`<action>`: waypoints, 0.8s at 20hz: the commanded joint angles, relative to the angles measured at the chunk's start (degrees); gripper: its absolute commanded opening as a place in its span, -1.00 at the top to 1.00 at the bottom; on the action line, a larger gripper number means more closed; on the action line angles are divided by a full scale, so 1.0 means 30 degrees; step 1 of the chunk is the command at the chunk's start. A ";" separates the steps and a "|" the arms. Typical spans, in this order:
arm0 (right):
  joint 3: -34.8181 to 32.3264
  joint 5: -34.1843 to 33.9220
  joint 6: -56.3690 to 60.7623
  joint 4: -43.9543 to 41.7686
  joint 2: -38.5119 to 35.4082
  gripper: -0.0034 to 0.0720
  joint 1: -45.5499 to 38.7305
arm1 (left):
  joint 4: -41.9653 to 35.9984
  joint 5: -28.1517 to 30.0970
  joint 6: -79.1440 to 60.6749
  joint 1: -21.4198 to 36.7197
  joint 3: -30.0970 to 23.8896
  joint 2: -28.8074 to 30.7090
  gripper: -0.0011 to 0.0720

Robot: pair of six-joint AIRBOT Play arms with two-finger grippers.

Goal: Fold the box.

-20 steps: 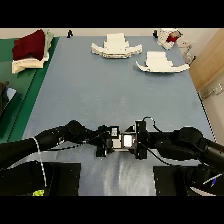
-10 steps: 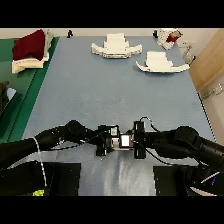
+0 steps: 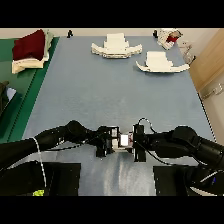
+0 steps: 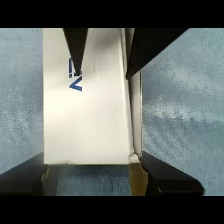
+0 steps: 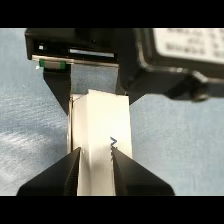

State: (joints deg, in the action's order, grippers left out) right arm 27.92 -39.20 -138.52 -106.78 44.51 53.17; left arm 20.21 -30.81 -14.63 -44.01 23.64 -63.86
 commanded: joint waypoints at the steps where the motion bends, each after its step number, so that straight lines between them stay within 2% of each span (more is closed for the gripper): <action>1: -0.0007 -0.0474 0.0000 -0.0488 0.0015 0.09 0.0022 | -0.0015 0.0117 0.0029 0.0022 0.0015 0.0000 -0.24; 5: 0.0022 -0.0423 0.0000 -0.0510 -0.0153 0.08 0.0022 | -0.0015 0.0124 0.0029 0.0022 0.0015 0.0000 -0.24; 7: 0.0029 -0.0408 0.0000 -0.0568 -0.0656 -0.34 0.0022 | -0.0015 0.0117 0.0029 0.0022 0.0015 0.0000 -0.24; 11: 0.0029 -0.0495 0.0029 -0.0568 -0.1778 -0.34 0.0022 | -0.0015 0.0124 0.0029 0.0022 0.0015 0.0000 -0.24; 14: -0.0036 -0.0415 0.2871 -0.1297 -0.2601 -0.33 0.0000 | -0.0015 0.0117 0.0029 0.0022 0.0015 0.0000 -0.24; 15: -0.0255 0.0211 0.4065 -0.1960 -0.2900 -0.33 -0.0066 | -0.0015 0.0117 0.0029 0.0022 0.0015 0.0000 -0.24; 16: -0.0765 0.1413 0.5100 -0.2936 -0.3286 -0.19 -0.0262 | -0.0015 0.0124 0.0029 0.0022 0.0015 0.0000 -0.24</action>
State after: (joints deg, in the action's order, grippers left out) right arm 27.20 -39.55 -131.92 -110.69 37.15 53.01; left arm 20.14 -30.46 -14.57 -44.01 23.64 -63.86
